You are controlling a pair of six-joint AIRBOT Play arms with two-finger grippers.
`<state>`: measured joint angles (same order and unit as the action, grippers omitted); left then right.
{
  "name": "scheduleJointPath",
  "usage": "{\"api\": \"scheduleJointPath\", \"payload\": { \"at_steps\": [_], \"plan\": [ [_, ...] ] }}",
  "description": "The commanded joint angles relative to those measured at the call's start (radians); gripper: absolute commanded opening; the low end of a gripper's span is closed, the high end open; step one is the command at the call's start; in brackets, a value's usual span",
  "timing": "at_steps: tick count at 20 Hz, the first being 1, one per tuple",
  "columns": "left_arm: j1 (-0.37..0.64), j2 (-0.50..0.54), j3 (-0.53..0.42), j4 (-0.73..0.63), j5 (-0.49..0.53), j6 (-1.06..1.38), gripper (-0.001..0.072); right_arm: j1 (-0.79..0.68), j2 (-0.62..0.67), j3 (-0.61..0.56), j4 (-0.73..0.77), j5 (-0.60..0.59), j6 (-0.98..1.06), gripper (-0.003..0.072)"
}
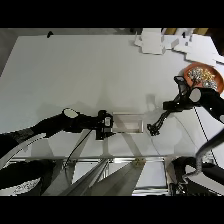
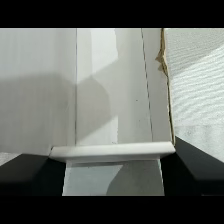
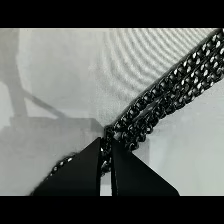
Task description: Fold the box and place the chain.
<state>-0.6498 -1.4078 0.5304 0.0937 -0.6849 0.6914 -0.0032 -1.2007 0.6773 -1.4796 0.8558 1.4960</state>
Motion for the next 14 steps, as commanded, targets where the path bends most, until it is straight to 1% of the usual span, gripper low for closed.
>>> {"api": "scheduleJointPath", "payload": {
  "at_steps": [1,5,9,11,14],
  "plan": [
    [0.000,0.000,0.000,0.000,0.000,0.000,0.0011,0.000,0.099,0.001,0.002,0.011,-0.004,0.0019],
    [0.000,0.000,0.000,0.000,0.000,0.000,0.0011,0.039,0.296,0.001,0.027,0.101,-0.009,0.0019],
    [0.000,0.000,0.000,0.000,0.000,0.000,0.0011,0.135,0.485,0.008,0.071,0.253,-0.039,0.0019],
    [0.000,0.000,0.000,0.000,0.000,0.000,0.0011,0.179,0.560,0.034,0.088,0.341,-0.039,0.0019],
    [0.000,0.000,0.000,0.000,0.000,0.000,0.0011,0.231,0.614,0.120,0.176,0.449,-0.041,0.0019]
  ]
}}
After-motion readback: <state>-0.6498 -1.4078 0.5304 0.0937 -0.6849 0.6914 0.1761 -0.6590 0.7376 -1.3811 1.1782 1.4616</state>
